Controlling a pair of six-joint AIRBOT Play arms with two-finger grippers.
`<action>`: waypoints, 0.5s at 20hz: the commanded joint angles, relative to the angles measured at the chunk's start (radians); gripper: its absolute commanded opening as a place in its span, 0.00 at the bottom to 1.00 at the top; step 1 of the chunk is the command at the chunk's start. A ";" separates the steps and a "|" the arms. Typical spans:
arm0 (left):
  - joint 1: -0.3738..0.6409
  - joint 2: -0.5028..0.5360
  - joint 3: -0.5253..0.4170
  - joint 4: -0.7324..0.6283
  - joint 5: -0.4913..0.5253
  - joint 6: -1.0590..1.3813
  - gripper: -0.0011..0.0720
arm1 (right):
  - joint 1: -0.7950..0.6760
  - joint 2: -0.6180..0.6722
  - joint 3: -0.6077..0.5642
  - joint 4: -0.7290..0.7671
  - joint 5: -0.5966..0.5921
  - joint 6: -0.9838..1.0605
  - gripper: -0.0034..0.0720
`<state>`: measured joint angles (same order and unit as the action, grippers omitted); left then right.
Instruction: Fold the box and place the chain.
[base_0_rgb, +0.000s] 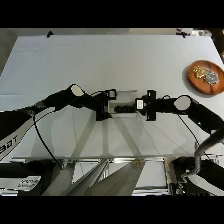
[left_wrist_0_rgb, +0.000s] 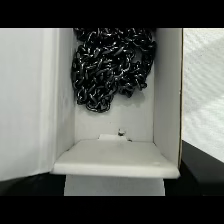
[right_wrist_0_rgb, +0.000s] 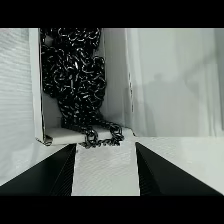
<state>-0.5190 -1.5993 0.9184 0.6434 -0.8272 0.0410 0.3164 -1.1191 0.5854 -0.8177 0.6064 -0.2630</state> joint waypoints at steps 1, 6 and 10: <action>0.000 0.001 0.000 0.000 0.000 0.000 0.50 | 0.001 -0.021 0.000 0.056 0.016 -0.041 0.58; 0.000 0.001 0.000 0.000 0.000 0.000 0.50 | 0.001 -0.069 0.000 0.058 0.027 -0.042 0.45; 0.000 0.001 0.000 0.000 0.000 0.000 0.50 | 0.001 -0.069 0.000 0.055 0.027 -0.041 0.25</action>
<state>-0.5190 -1.5993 0.9184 0.6437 -0.8280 0.0414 0.3168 -1.1831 0.5854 -0.7635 0.6315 -0.3016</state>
